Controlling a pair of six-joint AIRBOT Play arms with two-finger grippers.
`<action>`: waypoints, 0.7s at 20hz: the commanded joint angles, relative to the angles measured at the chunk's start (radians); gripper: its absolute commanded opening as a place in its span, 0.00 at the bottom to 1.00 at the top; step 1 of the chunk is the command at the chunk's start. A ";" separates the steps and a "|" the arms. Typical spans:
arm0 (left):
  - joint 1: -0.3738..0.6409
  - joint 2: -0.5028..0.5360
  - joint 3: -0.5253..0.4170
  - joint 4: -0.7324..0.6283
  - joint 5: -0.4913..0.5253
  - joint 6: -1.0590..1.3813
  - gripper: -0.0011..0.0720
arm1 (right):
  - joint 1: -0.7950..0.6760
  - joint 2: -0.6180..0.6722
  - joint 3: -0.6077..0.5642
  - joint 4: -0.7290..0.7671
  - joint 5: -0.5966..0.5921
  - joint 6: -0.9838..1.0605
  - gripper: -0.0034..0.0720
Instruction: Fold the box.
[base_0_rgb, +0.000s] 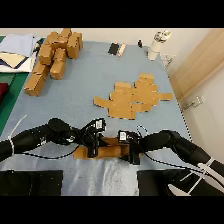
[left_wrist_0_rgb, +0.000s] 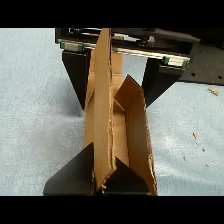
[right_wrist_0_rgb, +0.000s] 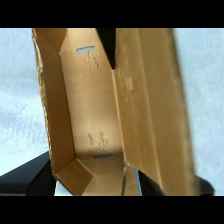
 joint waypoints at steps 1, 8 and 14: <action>0.000 0.000 0.000 0.000 0.000 0.000 0.03 | -0.008 -0.014 0.006 -0.037 -0.009 -0.031 0.99; 0.000 0.000 0.000 0.000 0.000 0.000 0.03 | -0.003 -0.017 0.005 -0.047 0.036 -0.049 0.99; 0.000 0.000 0.000 0.000 0.000 0.000 0.03 | -0.003 -0.047 0.005 -0.019 0.037 -0.120 0.98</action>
